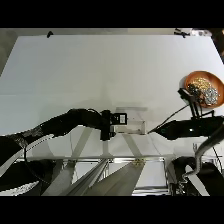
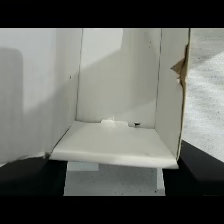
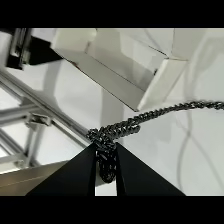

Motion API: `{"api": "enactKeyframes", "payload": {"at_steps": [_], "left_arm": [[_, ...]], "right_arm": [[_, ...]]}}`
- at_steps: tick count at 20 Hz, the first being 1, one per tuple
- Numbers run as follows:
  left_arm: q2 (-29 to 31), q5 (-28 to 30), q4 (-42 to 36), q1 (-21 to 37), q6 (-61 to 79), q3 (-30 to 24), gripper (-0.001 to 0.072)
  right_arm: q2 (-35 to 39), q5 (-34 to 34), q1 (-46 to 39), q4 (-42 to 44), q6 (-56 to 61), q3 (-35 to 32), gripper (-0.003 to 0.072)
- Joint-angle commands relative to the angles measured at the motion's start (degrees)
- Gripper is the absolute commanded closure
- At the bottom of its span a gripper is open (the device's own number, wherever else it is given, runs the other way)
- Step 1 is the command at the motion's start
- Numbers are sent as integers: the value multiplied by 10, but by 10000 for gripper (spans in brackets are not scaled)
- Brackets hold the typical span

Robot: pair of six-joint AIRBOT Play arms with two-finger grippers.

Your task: Fold the box and place the chain.

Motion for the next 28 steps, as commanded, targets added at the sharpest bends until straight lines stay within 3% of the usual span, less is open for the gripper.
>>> {"api": "enactKeyframes", "payload": {"at_steps": [1,5,9,17,24,26,28], "left_arm": [[0,0,0,0,0,0,433],[0,0,0,0,0,0,433],[0,0,0,0,0,0,433],[0,0,0,0,0,0,433],[0,0,0,0,0,0,433],[0,0,0,0,0,0,433],[0,0,0,0,0,0,433]], "right_arm": [[-90,-82,106,-67,24,31,684],[-155,-157,185,-91,63,106,684],[-218,-148,232,-140,94,178,684],[-310,-167,346,-143,109,185,685],[-337,-167,356,-142,124,185,675],[-336,-156,356,-144,124,185,555],[-336,-139,356,-148,124,185,555]]}}
